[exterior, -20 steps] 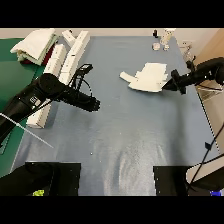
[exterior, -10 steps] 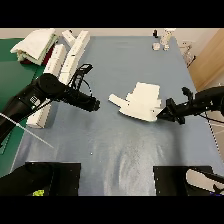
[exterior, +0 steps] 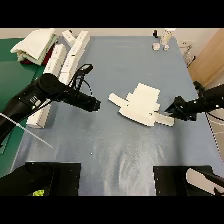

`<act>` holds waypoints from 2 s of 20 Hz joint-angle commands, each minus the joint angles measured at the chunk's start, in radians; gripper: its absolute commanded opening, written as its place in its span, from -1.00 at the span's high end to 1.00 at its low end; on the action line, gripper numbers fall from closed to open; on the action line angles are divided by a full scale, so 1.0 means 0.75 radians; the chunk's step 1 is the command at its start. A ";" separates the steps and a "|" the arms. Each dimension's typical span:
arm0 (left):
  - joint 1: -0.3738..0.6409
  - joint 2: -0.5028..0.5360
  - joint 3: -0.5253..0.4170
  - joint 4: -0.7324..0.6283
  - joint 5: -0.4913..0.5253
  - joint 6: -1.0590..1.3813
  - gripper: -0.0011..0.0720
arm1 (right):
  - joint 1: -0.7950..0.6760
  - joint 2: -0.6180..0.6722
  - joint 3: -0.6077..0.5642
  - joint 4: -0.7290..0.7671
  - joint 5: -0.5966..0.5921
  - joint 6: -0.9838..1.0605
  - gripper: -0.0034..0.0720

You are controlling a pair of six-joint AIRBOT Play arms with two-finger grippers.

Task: Fold the box.

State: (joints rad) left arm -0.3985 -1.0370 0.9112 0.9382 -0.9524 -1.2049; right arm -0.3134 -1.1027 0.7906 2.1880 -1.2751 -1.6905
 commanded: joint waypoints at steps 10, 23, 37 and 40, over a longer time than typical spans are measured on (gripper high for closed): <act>0.000 -0.001 -0.001 0.001 0.001 0.000 0.94 | -0.363 -0.071 -0.177 0.050 0.064 -0.219 -0.06; 0.000 -0.001 -0.001 0.001 0.001 0.000 0.94 | -0.371 -0.251 -0.223 0.262 0.117 -0.481 -0.05; 0.000 -0.001 -0.001 0.001 0.001 0.000 0.94 | -0.225 -0.287 -0.220 0.396 0.173 -0.554 0.23; 0.000 -0.001 -0.001 0.001 0.001 0.000 0.94 | -0.194 -0.287 -0.219 0.393 0.174 -0.556 0.79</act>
State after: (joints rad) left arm -0.3985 -1.0370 0.9112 0.9386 -0.9520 -1.2049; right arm -0.4873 -1.3151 0.6250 2.4798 -1.1587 -2.1044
